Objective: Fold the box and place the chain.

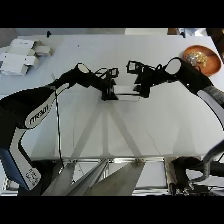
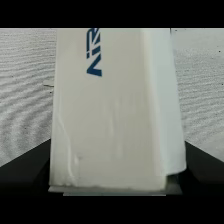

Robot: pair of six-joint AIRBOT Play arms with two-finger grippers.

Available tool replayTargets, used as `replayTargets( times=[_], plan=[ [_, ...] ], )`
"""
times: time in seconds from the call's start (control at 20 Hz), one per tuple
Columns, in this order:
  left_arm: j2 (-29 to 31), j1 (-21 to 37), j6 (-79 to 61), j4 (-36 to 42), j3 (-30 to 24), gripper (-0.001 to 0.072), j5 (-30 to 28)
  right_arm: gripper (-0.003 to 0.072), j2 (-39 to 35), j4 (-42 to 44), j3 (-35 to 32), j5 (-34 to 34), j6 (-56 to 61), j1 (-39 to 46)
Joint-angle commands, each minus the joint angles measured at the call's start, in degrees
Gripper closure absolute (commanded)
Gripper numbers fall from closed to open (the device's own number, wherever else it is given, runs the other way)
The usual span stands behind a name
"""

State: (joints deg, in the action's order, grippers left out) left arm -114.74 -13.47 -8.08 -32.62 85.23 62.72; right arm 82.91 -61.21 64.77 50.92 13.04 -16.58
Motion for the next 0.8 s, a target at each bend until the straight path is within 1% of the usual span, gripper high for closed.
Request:
replayTargets(
  times=[0.0,0.25,0.35,0.45,0.6,0.65,0.7,0.75],
  plan=[
    [0.0,0.0,0.0,0.0,0.0,0.0332,0.1,0.0397,0.1,-0.5,-2.4,-3.9,0.2,-0.4],
    [0.0,0.0,0.0,0.0,0.0,0.0332,0.1,0.0401,0.1,-0.4,-3.0,-6.4,0.7,-0.5],
    [0.0,0.0,0.0,0.0,0.0,0.0332,0.1,0.0418,0.1,-0.4,-3.0,-7.4,2.0,-0.5],
    [0.0,0.0,0.0,0.0,0.0,0.0332,0.1,0.0416,0.1,-0.4,-3.0,-5.6,1.9,-0.6],
    [0.0,0.0,0.0,0.0,0.0,0.0332,0.1,0.0408,0.1,-0.3,-3.0,0.3,1.9,-1.2],
    [0.0,0.0,0.0,0.0,0.0,0.0332,0.1,0.0391,0.1,-0.2,-3.0,1.6,2.0,-1.5],
    [0.0,0.0,0.0,0.0,0.0,0.0332,0.1,0.0353,0.1,-0.2,-3.0,2.1,2.0,-1.7],
    [0.0,0.0,0.0,0.0,0.0,0.0332,0.1,0.0343,0.1,-0.1,-3.0,2.2,2.0,-1.9]
  ],
)
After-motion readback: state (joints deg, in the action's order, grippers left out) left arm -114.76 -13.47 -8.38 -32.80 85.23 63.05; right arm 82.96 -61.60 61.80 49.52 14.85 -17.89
